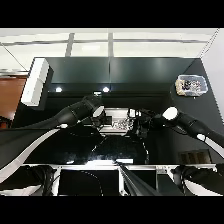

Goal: Fold the box and place the chain.

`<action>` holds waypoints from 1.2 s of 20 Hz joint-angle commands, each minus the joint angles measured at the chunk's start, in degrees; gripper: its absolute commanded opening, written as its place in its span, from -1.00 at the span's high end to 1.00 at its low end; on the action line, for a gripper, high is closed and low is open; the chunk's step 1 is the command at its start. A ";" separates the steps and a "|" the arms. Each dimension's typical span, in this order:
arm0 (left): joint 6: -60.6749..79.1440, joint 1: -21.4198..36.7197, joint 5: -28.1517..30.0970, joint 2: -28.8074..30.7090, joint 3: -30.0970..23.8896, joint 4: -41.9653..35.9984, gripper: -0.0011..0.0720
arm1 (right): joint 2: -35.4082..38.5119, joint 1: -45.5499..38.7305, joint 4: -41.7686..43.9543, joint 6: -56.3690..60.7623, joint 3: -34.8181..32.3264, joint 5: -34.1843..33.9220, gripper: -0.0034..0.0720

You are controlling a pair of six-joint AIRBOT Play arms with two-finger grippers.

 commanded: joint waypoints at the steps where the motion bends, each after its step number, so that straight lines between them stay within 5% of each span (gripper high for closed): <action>1: 0.02 0.00 0.02 -0.04 0.04 0.02 0.88 | -1.57 0.07 0.94 -1.18 0.00 -1.60 -0.74; 4: 0.02 0.00 0.02 -0.04 0.04 0.02 0.88 | -1.90 0.07 0.90 -0.90 0.02 -1.66 -0.63; 5: 0.02 0.00 0.02 -0.04 0.04 0.02 0.88 | -1.90 0.07 0.92 -0.37 0.02 -1.66 -0.26; 6: 0.02 0.00 0.00 -0.04 0.04 0.02 0.88 | -1.90 0.07 0.87 -0.15 0.02 -1.64 -0.19; 7: 0.02 0.00 0.00 -0.04 0.04 0.02 0.88 | -1.90 0.07 0.85 0.11 0.02 -1.62 0.22; 8: 0.02 0.00 0.00 -0.04 0.04 0.02 0.88 | -1.88 0.07 0.70 0.52 0.02 -1.29 0.83; 17: 0.02 0.00 0.02 -0.04 0.04 0.02 0.88 | 7.37 -2.89 -7.58 24.52 0.11 0.13 0.87; 24: 0.02 0.00 0.02 -0.04 0.04 0.02 0.88 | 17.03 -4.70 -1.11 41.46 11.08 18.34 0.87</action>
